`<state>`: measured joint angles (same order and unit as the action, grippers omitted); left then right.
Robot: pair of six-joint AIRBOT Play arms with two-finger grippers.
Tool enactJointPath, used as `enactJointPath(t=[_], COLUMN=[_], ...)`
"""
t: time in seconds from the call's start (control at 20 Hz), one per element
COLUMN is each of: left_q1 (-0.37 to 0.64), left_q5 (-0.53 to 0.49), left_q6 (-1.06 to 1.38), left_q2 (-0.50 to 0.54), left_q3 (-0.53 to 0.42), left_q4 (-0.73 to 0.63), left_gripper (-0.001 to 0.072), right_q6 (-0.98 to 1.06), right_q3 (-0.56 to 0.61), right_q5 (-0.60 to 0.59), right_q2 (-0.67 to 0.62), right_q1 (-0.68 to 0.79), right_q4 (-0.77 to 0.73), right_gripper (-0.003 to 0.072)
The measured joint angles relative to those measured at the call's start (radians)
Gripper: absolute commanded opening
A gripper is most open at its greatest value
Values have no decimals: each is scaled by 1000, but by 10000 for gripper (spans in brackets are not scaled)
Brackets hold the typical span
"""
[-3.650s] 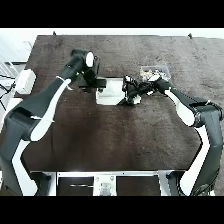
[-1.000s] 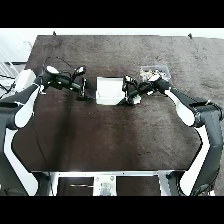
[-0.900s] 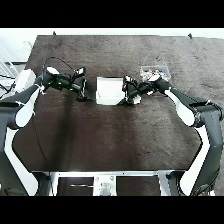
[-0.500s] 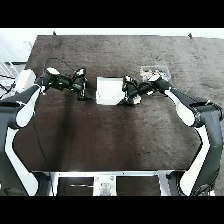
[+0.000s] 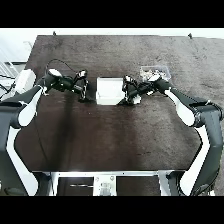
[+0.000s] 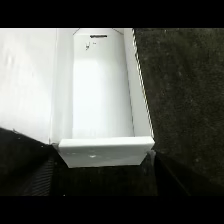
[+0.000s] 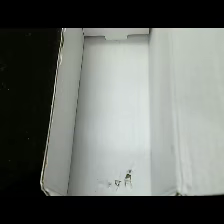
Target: Fold the box and place the chain.
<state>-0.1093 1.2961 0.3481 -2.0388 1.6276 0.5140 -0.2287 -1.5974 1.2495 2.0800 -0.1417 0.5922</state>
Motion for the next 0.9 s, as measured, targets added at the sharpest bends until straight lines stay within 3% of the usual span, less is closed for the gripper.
enactJointPath(t=[0.9], left_q1=[-39], left_q5=[-25], left_q6=[-25], left_q2=[-10], left_q3=[0], left_q4=[-20], left_gripper=[715], right_q6=[1], right_q3=[0], right_q5=[0], right_q2=[0], right_q1=[0], right_q4=[0], right_gripper=[581])
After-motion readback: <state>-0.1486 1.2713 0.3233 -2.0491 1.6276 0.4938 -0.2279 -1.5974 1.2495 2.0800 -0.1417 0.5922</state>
